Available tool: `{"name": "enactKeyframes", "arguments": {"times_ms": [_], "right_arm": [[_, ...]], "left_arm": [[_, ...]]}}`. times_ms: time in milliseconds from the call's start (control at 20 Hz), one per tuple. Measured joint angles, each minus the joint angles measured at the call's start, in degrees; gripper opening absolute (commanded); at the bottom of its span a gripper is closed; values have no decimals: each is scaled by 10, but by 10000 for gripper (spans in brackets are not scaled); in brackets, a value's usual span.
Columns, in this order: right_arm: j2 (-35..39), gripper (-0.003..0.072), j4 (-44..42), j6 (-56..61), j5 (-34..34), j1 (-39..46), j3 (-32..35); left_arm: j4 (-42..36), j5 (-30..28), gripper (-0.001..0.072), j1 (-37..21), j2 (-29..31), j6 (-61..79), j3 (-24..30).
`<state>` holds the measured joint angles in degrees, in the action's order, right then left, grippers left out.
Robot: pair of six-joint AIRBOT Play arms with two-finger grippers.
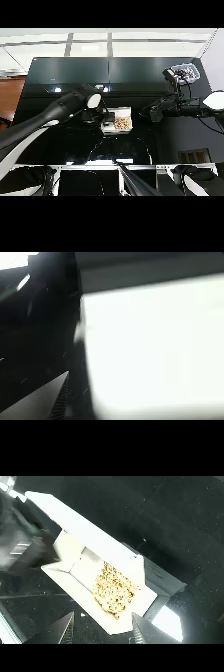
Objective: Fold the box and place the chain.
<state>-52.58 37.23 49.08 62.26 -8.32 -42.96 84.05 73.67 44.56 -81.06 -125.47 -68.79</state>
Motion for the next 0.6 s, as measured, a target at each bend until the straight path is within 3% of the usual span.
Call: {"name": "enactKeyframes", "arguments": {"times_ms": [200, 350, 550, 600], "right_arm": [[0, 415, 0, 0, -5, 0, 0], [0, 415, -1, 0, -13, 0, 0], [0, 415, -1, 0, -26, 0, 0], [0, 415, -1, 0, -28, 0, 0]], "left_arm": [[79, 32, 442, -30, 106, 65, 55], [62, 1, 442, -118, 170, 115, 151], [-221, -101, 445, -246, 186, 382, 274], [-295, -115, 536, -267, 179, 487, 294]]}}
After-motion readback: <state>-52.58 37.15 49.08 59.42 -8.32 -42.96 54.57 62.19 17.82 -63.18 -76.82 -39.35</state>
